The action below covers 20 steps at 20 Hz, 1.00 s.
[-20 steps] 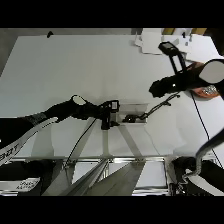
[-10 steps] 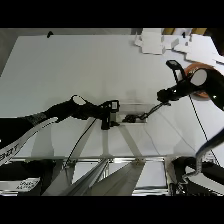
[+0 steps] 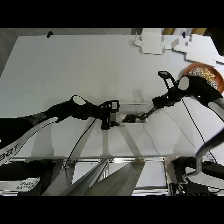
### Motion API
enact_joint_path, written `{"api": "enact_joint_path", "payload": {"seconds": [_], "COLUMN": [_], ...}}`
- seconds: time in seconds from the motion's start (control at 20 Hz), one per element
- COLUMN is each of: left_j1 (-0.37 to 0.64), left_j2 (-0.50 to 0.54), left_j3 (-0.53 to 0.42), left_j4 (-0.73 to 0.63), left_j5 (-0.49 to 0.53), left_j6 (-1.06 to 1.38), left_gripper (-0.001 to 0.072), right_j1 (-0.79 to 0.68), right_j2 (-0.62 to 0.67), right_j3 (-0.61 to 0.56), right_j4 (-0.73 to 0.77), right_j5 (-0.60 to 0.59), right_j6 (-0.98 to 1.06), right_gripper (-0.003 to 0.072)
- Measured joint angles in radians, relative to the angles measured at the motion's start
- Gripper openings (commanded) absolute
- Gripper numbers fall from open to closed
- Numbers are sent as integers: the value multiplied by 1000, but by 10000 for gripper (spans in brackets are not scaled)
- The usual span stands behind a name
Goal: Fold the box and place the chain.
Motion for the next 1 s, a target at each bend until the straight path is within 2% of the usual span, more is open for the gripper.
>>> {"api": "enact_joint_path", "payload": {"seconds": [0.6, 0.8, 0.85, 0.95, 1.0], "left_j1": [0, 0, 0, 0, 0], "left_j2": [0, 0, 0, 0, 0], "left_j3": [0, 0, 0, 0, 0], "left_j4": [0, 0, 0, 0, 0], "left_j5": [0, 0, 0, 0, 0], "left_j6": [0, 0, 0, 0, 0], "left_gripper": [273, 273, 273, 273, 273], "right_j1": [1, 1, 1, 1, 1], "right_j2": [-31, -40, -42, -47, -50], "right_j3": [-1, 0, 0, 0, 0], "right_j4": [-11, -14, -14, -16, -18], "right_j5": [-54, -54, -53, -51, -48], "right_j6": [21, 38, 40, 44, 44], "right_gripper": [267, 228, 177, 144, 68]}}
